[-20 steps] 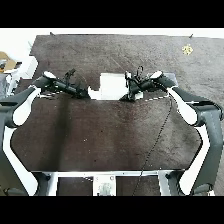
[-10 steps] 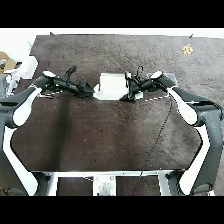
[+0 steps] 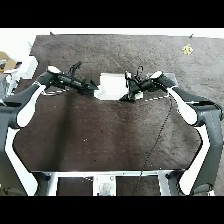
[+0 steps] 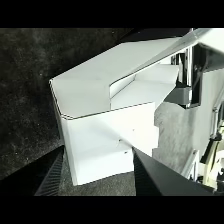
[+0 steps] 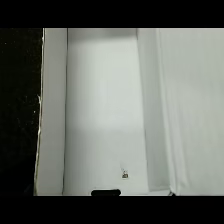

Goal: Fold the box and place the chain.

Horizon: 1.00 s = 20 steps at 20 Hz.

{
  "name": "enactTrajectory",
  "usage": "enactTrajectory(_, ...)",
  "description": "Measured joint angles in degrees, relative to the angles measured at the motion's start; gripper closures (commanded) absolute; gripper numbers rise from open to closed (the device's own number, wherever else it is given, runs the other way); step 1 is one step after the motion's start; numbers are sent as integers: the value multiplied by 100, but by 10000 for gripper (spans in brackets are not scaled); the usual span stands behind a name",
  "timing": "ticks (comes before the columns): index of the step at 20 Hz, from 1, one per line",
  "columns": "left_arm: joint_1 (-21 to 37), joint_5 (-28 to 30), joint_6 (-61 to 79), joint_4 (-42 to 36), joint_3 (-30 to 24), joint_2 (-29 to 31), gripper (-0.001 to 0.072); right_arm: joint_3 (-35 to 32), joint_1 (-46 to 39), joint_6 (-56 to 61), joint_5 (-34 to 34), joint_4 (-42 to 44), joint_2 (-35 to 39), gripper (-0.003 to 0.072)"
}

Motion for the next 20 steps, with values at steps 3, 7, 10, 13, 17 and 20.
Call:
enactTrajectory(3,-155,17,-481,372,260,0,248,0,0,0,0,0,0,180)
enactTrajectory(7,-358,46,-1054,876,601,0,248,0,0,0,0,0,0,179)
enactTrajectory(10,-492,85,-1401,1189,745,0,247,0,0,0,0,2,0,179)
enactTrajectory(13,-603,203,-1637,1397,804,0,247,0,0,0,0,2,0,179)
enactTrajectory(17,-758,343,-1893,1622,890,-2,248,0,0,0,0,0,0,179)
enactTrajectory(20,-883,411,-2162,1945,1058,-4,248,0,0,0,0,2,0,179)
